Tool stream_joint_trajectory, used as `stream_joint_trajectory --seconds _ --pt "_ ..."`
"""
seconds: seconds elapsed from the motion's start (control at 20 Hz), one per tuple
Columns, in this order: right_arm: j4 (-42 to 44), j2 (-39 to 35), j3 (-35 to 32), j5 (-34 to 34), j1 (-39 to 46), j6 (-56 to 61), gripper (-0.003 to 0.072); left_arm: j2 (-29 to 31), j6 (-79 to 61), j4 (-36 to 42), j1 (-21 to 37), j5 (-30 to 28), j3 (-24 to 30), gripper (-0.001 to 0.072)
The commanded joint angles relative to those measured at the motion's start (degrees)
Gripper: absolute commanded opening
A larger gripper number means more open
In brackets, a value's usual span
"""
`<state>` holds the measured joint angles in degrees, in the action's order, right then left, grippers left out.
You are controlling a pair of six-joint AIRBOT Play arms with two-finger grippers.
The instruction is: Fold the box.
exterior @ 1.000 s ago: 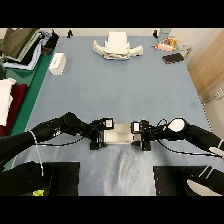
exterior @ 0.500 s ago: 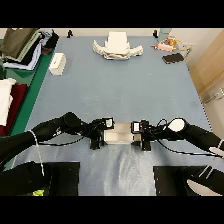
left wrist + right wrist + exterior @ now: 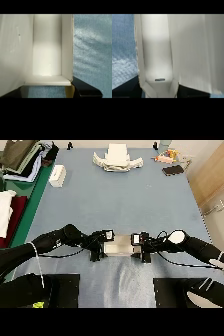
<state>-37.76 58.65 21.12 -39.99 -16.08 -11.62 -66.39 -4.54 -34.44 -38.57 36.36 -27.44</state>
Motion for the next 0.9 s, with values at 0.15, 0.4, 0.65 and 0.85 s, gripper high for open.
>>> stream_joint_trajectory --seconds 0.15,0.4,0.65,0.85 --pt "0.02 -0.04 0.00 0.02 -0.02 -0.02 0.0441 -0.04 0.02 -0.04 -0.04 0.09 0.02 0.0518" --pt "-0.11 -0.13 0.35 0.00 0.00 -0.02 0.0715 -0.04 0.02 -0.04 -0.04 0.09 0.02 0.0518" --pt "0.02 -0.22 0.35 -0.07 0.00 0.07 0.0711 -0.04 0.02 -0.04 -0.04 0.09 0.02 0.0519" --pt "-3.32 -2.19 0.35 -0.39 0.04 4.72 0.0712 -0.04 0.02 -0.04 -0.04 0.09 0.02 0.0518"
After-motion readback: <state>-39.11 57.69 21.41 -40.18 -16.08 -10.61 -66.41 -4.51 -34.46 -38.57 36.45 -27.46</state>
